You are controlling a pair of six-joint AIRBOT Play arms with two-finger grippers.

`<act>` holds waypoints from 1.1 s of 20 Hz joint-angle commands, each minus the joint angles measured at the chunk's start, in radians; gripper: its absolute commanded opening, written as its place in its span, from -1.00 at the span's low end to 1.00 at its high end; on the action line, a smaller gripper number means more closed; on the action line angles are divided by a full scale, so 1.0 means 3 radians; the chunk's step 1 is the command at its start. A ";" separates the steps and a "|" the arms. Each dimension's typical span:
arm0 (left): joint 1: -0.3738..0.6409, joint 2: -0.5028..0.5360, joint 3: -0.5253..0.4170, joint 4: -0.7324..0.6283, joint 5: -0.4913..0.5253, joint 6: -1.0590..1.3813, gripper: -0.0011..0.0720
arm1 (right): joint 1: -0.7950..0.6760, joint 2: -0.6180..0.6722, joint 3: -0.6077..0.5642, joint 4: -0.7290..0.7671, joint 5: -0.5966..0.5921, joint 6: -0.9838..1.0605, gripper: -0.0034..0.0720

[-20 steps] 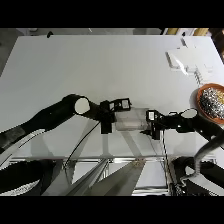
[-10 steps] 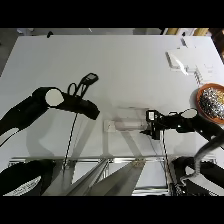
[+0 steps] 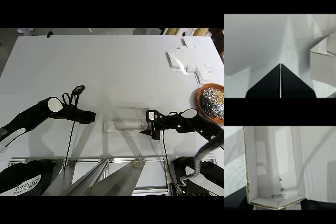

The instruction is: Fold the box and place the chain.

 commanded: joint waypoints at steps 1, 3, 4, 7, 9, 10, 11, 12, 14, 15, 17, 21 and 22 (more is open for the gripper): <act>-0.0137 -0.0201 -0.0037 -0.0444 0.0004 0.0205 -0.95 | 0.0001 0.0003 0.0003 0.0001 0.0001 0.0000 0.19; -0.0207 -0.0282 -0.0037 -0.0481 0.0008 0.0203 -0.95 | 0.0001 0.0003 0.0003 0.0001 0.0001 0.0000 0.19; -0.0234 -0.0294 -0.0037 -0.0496 0.0018 0.0203 -0.95 | 0.0001 0.0001 0.0003 0.0001 0.0001 0.0000 0.19; -0.0315 -0.0284 0.0003 -0.0629 0.0017 0.0206 -0.95 | 0.0001 0.0003 0.0003 0.0001 0.0001 0.0000 0.19; -0.0411 -0.0243 0.0055 -0.0628 0.0041 0.0205 -0.95 | 0.0001 0.0001 0.0003 0.0001 0.0001 0.0000 0.19; -0.0455 -0.0210 0.0078 -0.0629 0.0058 0.0205 -0.95 | 0.0001 0.0001 0.0003 0.0001 0.0001 0.0000 0.19; -0.0492 -0.0186 0.0108 -0.0628 0.0070 0.0203 -0.95 | 0.0001 0.0003 0.0003 0.0001 0.0000 0.0000 0.19; -0.0520 -0.0160 0.0140 -0.0631 0.0079 0.0203 -0.95 | 0.0001 0.0003 0.0003 0.0000 0.0001 0.0000 0.19; -0.0580 -0.0126 0.0183 -0.0641 0.0145 0.0202 -0.94 | 0.0001 0.0001 0.0003 0.0001 0.0001 0.0000 0.19; -0.0613 -0.0122 0.0195 -0.0659 0.0175 0.0202 -0.94 | 0.0001 0.0003 0.0003 0.0001 0.0001 0.0000 0.19; -0.0680 -0.0123 0.0223 -0.0703 0.0193 0.0202 -0.85 | 0.0001 0.0003 0.0003 0.0001 0.0001 0.0000 0.19; -0.0740 -0.0118 0.0298 -0.0698 0.0191 0.0203 -0.49 | 0.0001 0.0003 0.0003 0.0001 0.0001 0.0000 0.19; -0.0740 -0.0112 0.0306 -0.0699 0.0191 0.0202 -0.46 | 0.0001 0.0003 0.0003 0.0001 0.0001 0.0000 0.19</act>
